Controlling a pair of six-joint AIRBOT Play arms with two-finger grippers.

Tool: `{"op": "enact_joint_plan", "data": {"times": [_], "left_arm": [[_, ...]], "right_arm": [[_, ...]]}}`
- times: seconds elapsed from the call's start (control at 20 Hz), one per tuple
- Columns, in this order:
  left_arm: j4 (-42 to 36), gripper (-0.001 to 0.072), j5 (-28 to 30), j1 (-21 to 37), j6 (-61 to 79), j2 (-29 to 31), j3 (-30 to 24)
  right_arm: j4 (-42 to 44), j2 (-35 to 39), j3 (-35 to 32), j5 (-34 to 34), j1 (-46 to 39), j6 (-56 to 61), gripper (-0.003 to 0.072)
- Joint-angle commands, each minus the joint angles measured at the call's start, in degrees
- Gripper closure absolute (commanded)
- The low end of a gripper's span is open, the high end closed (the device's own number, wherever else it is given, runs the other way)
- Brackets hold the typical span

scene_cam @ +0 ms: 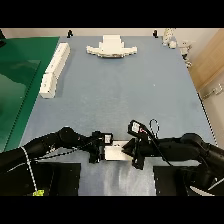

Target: Fold the box.

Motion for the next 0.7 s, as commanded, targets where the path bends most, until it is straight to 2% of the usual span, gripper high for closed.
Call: {"op": "enact_joint_plan", "data": {"times": [0.0, 0.05, 0.1, 0.2, 0.45, 0.65], "left_arm": [[0.00, 0.0191, 0.02, 0.00, 0.00, 0.04, 0.02], [0.00, 0.0191, 0.02, 0.00, 0.00, 0.04, 0.02], [0.00, 0.0192, 0.02, 0.00, 0.02, 0.04, 0.02], [0.00, 0.0191, 0.00, 0.00, 0.02, 0.04, 0.02], [0.00, 0.0192, 0.02, 0.00, 0.00, 0.04, 0.02], [0.00, 0.0191, 0.02, 0.00, 0.02, 0.04, 0.02]], "right_arm": [[-5.99, 2.78, -2.73, 5.70, 4.63, -0.61, 0.0357], [-6.75, 2.78, -2.69, 5.70, 4.63, -2.21, 0.0292], [-7.13, 2.78, -2.40, 5.53, 4.66, -4.00, 0.0270], [-7.17, 2.60, -1.57, 4.61, 4.63, -9.75, 0.0108], [-8.44, -1.22, -0.92, 4.15, 4.66, -19.06, 0.0107], [-10.54, -4.22, 2.16, 4.15, 4.66, -19.67, 0.0110]]}}
